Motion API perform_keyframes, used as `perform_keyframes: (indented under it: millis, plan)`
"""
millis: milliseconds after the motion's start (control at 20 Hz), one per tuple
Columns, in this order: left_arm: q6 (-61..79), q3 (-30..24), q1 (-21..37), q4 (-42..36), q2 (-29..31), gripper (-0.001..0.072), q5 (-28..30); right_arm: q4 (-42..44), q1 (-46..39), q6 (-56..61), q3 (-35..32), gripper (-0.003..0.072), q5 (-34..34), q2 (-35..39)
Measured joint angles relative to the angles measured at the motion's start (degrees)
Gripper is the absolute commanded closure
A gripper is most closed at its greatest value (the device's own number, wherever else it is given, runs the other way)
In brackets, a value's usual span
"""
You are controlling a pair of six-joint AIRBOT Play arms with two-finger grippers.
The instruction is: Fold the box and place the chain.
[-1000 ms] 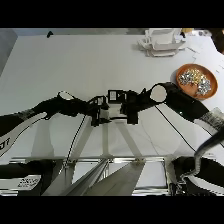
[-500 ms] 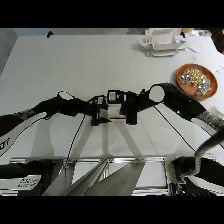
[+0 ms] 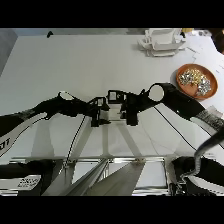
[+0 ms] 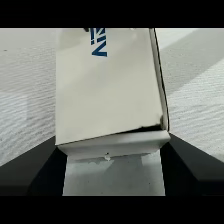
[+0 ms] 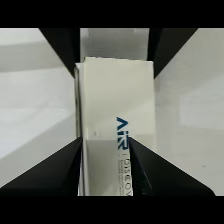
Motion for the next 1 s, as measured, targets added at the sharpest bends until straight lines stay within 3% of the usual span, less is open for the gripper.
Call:
perform_keyframes:
  millis: [250, 400, 1000]
  plan:
    - [-0.15, -0.02, -0.02, -0.28, -0.02, 0.0568, 0.37, 1.16, 0.00, -0.33, 0.00, 0.0358, 1.60, 1.97]
    - [-0.20, -0.02, -0.02, -0.31, -0.02, 0.0568, 0.46, 1.53, 0.02, -0.39, 0.00, 0.0667, 1.90, 2.49]
    - [-0.24, -0.02, -0.02, -0.33, -0.02, 0.0568, 0.59, 1.68, 0.00, 0.96, 0.02, 0.0664, 1.62, -0.22]
